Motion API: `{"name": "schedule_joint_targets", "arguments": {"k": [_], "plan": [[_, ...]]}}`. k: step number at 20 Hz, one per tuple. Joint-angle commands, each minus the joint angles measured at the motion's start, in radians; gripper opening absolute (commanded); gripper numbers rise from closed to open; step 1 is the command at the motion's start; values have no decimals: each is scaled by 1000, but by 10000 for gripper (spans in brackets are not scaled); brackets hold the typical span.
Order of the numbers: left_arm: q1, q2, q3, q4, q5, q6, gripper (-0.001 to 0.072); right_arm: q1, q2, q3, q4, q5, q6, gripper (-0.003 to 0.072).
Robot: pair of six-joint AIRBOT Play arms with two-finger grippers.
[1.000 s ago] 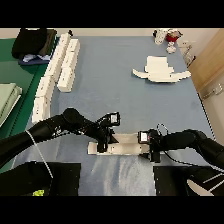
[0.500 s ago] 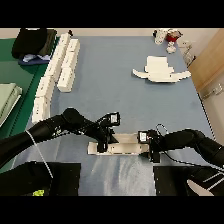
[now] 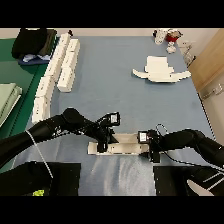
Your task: Fold the box.
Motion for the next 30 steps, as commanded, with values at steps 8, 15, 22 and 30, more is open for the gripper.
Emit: {"name": "schedule_joint_targets", "arguments": {"k": [8, 15, 22, 30], "plan": [[0, 0, 1, 0, 3, 1, 16, 0, 0, 1, -10, 3, 0, 508], [-1, 0, 1, -8, -2, 1, 16, 0, 0, 1, -10, 3, 0, 507], [1, 0, 1, -7, 18, -3, 18, 0, 0, 1, -10, 3, 0, 507], [2, 0, 1, -7, 19, -26, 19, 0, 0, 1, -10, 3, 0, 507]]}}
